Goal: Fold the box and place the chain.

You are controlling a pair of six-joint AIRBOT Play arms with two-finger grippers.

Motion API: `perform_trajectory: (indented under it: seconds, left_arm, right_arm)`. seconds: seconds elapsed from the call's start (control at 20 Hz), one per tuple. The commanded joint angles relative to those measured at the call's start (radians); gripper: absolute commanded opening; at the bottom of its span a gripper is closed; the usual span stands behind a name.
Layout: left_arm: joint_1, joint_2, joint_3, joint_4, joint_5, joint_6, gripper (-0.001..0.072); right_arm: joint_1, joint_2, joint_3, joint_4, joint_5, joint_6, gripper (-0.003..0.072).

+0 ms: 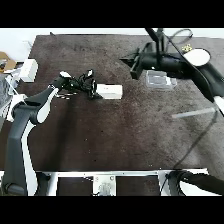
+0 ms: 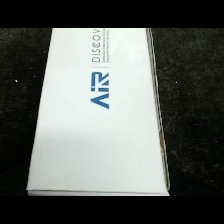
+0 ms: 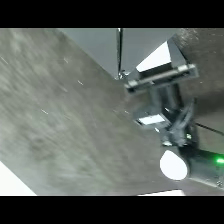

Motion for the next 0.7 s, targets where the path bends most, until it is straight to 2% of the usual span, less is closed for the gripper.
perform_trajectory:
  seconds: [0.0, 0.2, 0.3, 0.45, 0.6, 0.65]
  left_arm:
    - [-0.001, 0.0, 0.0, 0.0, 0.0, 0.0, 0.0224]
    - [-0.001, 0.0, 0.0, 0.001, -0.003, 0.0, 0.0225]
    - [-0.001, 0.0, 0.0, 0.0, -0.003, 0.0, 0.0225]
    - [-0.001, 0.0, 0.0, 0.0, -0.003, 0.0, 0.0224]
    - [-0.001, 0.0, 0.0, -0.001, -0.002, -0.001, 0.022]
    - [-0.001, 0.001, 0.001, -0.006, -0.006, -0.02, 0.0016]
  right_arm:
    - [0.0, 0.25, -0.279, 0.005, -0.248, 0.04, 0.0001]
    - [0.0, 0.507, -0.644, 0.057, -0.47, 0.07, 0.0002]
    - [0.0, 0.602, -0.777, 0.098, -0.542, 0.081, 0.0002]
    - [0.0, 0.689, -0.895, 0.105, -0.576, 0.081, 0.0003]
    - [0.0, 0.711, -0.94, 0.105, -0.609, 0.081, 0.0003]
    - [0.0, 0.711, -0.945, 0.105, -0.616, 0.081, 0.0003]
